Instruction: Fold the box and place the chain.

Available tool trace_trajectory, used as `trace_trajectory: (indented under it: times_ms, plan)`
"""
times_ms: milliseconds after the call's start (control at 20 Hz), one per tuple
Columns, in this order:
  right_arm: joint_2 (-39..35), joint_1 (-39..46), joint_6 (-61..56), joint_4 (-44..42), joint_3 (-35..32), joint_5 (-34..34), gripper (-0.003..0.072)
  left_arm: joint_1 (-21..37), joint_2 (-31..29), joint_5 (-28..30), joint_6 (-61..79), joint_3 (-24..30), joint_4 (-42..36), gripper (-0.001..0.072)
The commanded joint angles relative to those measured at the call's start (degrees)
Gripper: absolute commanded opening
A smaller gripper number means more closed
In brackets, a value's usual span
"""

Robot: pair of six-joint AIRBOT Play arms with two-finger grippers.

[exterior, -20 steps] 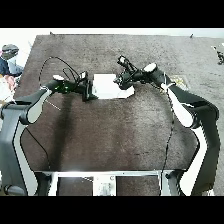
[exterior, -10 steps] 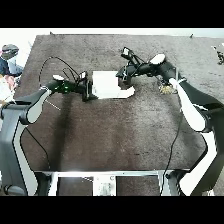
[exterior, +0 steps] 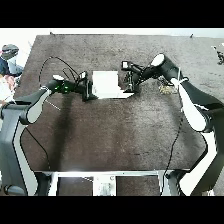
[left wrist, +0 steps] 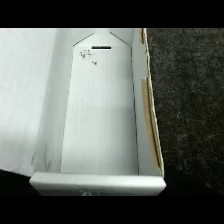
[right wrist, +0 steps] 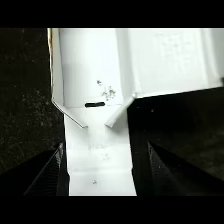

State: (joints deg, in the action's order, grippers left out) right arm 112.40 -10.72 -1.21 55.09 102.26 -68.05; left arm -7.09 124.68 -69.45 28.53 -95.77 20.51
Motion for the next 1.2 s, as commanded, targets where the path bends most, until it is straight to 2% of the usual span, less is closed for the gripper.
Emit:
trace_trajectory:
  times_ms: [0, 300, 350, 400, 550, 1150]
  plan:
    - [1.97, -1.25, 0.09, 1.46, -0.02, 1.44, 0.0591, 0.00, 0.02, 0.00, 0.00, -0.04, 0.02, 0.0276]
    - [2.38, -3.45, 0.09, 1.05, -0.04, 5.01, 0.0587, 0.00, 0.02, 0.00, 0.00, -0.04, 0.04, 0.0276]
    - [2.38, -3.69, 0.09, 1.09, -0.04, 4.92, 0.0405, 0.00, 0.02, 0.02, 0.00, -0.04, 0.02, 0.0276]
    - [2.38, -3.80, 0.07, 1.05, -0.04, 5.09, 0.0303, 0.00, 0.02, 0.00, 0.00, -0.04, 0.04, 0.0276]
    - [2.38, -3.85, 0.09, -0.55, -0.04, 5.09, 0.0276, 0.00, 0.02, 0.00, 0.00, -0.04, 0.02, 0.0276]
    - [4.76, -4.46, 1.64, -6.97, -0.02, 5.97, 0.0279, 0.00, 0.02, 0.00, 0.00, -0.04, 0.02, 0.0275]
